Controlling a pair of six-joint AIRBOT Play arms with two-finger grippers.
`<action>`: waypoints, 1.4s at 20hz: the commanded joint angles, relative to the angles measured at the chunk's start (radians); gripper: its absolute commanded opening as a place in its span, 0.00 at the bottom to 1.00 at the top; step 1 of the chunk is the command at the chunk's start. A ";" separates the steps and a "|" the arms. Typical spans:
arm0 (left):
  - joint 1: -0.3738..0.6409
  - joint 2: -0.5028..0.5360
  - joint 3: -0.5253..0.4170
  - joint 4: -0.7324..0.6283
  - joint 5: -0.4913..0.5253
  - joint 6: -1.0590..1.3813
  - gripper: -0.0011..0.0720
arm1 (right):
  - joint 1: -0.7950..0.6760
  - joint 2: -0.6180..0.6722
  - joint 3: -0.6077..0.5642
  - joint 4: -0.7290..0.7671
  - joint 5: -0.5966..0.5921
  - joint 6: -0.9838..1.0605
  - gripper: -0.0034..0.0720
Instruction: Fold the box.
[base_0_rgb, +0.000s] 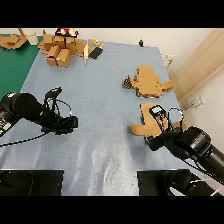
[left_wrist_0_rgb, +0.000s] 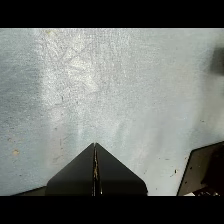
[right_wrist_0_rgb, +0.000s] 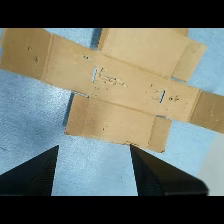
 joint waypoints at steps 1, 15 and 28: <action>0.001 0.001 -0.001 0.000 0.000 0.000 0.03 | 0.000 0.000 0.001 0.000 0.000 0.000 0.98; 0.001 0.001 -0.001 0.000 0.000 0.000 0.03 | 0.000 0.000 0.001 -0.166 0.022 -0.258 0.98; 0.001 0.001 -0.001 0.000 0.104 0.000 0.03 | 0.000 0.000 0.001 0.695 0.176 -0.245 0.98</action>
